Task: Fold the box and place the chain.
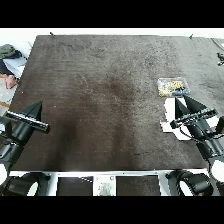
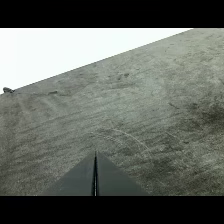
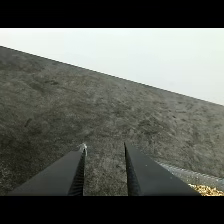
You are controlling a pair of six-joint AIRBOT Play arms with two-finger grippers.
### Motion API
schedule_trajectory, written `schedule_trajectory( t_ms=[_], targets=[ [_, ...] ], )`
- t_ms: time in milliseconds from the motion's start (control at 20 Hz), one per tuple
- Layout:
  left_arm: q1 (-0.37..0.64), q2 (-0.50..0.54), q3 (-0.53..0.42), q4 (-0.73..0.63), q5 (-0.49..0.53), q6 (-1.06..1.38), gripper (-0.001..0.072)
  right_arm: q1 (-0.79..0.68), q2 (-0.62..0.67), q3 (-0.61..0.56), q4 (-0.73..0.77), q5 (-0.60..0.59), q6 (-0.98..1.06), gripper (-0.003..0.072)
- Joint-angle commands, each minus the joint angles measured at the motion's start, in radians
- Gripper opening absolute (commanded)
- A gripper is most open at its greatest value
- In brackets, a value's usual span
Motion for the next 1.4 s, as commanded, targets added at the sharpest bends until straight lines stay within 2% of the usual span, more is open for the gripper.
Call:
schedule_trajectory(
  t_ms=[0,350,450,550,650,800,1100,1250,1350],
  targets=[
    [-0.001,0.000,0.000,0.000,0.000,0.000,0.0013,0.001,-0.001,0.000,-0.009,0.003,0.000,0.0298],
    [-0.001,0.000,0.000,0.000,0.000,0.000,0.0013,-0.002,-0.011,0.032,-0.001,-0.004,0.017,0.0298],
    [-0.001,0.000,0.000,0.000,0.000,0.000,0.0013,-0.036,-0.080,0.081,-0.002,-0.003,0.061,0.0299],
    [-0.001,0.000,0.000,0.000,0.000,0.000,0.0013,-0.123,-0.214,0.158,-0.002,0.024,0.158,0.0338],
    [-0.001,0.000,0.000,0.000,0.000,0.000,0.0013,-0.256,-0.370,0.263,-0.002,0.153,0.204,0.0342],
    [-0.001,0.000,0.000,0.000,0.001,0.000,0.0013,-0.480,-0.607,0.451,-0.008,0.441,0.202,0.0342],
    [-0.001,0.000,0.000,0.000,0.000,0.000,0.0013,-0.864,-0.931,0.766,-0.103,0.914,0.179,0.0341],
    [-0.001,0.000,0.000,0.000,0.000,0.000,0.0013,-0.970,-1.088,0.891,-0.140,1.069,0.157,0.0341],
    [-0.001,0.000,0.000,0.000,0.000,0.000,0.0013,-0.998,-1.191,0.984,-0.230,1.151,0.158,0.0341]
  ],
)
